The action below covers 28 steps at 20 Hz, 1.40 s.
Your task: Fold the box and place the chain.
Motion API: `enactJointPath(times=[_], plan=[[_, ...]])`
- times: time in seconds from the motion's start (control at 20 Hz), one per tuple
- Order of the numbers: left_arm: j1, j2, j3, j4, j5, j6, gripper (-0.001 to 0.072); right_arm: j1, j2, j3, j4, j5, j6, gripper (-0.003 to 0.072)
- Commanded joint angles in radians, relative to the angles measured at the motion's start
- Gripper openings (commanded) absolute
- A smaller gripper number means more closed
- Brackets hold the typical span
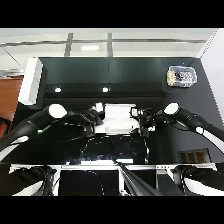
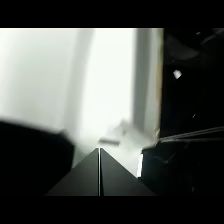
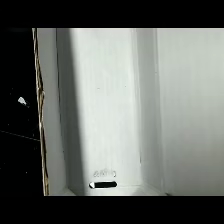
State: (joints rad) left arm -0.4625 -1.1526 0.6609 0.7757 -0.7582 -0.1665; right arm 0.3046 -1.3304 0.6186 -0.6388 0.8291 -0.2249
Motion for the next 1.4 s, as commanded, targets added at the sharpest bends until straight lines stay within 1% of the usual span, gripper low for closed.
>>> enactJointPath(times=[0.0,0.1,0.15,0.2,0.25,0.3,0.4,0.45,0.55,0.7,0.8,0.95,1.05,1.15,1.2,1.25,1.3,1.35], plan=[[0.137,0.154,0.002,0.262,-0.102,-0.395,0.0025,0.001,0.000,0.000,-0.001,0.000,-0.001,0.0131],[0.268,0.185,-0.006,0.262,-0.118,-0.738,0.0025,0.001,0.000,0.000,-0.001,0.000,-0.001,0.0131],[0.327,0.176,-0.019,0.255,-0.121,-0.916,0.0025,0.001,0.000,0.000,-0.001,0.000,-0.001,0.0131],[0.386,0.153,-0.037,0.238,-0.150,-1.068,0.0026,0.001,0.000,0.000,-0.001,0.000,-0.001,0.0132],[0.436,0.116,-0.050,0.192,-0.205,-1.114,0.0026,0.001,0.000,0.000,-0.001,0.000,-0.001,0.0131],[0.478,0.063,-0.063,0.111,-0.275,-1.089,0.0025,0.001,0.000,0.000,-0.001,0.000,-0.001,0.0132],[0.513,-0.052,-0.081,-0.034,-0.370,-0.985,0.0025,0.001,0.000,0.000,-0.001,0.000,-0.001,0.0131],[0.513,-0.108,-0.080,-0.074,-0.387,-0.969,0.0024,0.001,0.000,0.000,-0.001,0.000,-0.001,0.0131],[0.504,-0.211,-0.078,-0.136,-0.386,-0.945,0.0023,0.001,0.000,0.000,-0.001,0.000,-0.001,0.0131],[0.437,-0.297,-0.077,-0.213,-0.359,-0.900,0.0023,0.001,0.000,0.000,-0.001,0.000,-0.001,0.0131],[0.371,-0.315,-0.077,-0.275,-0.337,-0.856,0.0023,0.001,0.000,0.000,-0.001,0.000,-0.001,0.0132],[0.291,-0.333,-0.076,-0.395,-0.352,-0.733,0.0023,0.001,0.000,0.000,-0.002,0.000,-0.001,0.0132],[0.278,-0.333,-0.064,-0.438,-0.357,-0.695,0.0023,0.001,0.000,0.000,-0.001,0.000,-0.001,0.0132],[0.283,-0.333,-0.033,-0.444,-0.383,-0.692,0.0028,0.001,0.000,0.000,-0.001,0.000,-0.001,0.0131],[0.288,-0.333,-0.012,-0.440,-0.402,-0.693,0.0088,0.001,0.000,0.000,-0.001,0.000,-0.001,0.0131],[0.293,-0.333,0.010,-0.439,-0.426,-0.693,0.0267,0.001,0.000,0.000,-0.001,0.000,-0.001,0.0132],[0.295,-0.333,0.027,-0.439,-0.447,-0.694,0.0473,0.001,0.000,0.000,-0.001,0.000,-0.001,0.0131],[0.294,-0.333,0.045,-0.439,-0.467,-0.694,0.0594,0.001,0.000,0.000,-0.001,0.000,-0.001,0.0131]])
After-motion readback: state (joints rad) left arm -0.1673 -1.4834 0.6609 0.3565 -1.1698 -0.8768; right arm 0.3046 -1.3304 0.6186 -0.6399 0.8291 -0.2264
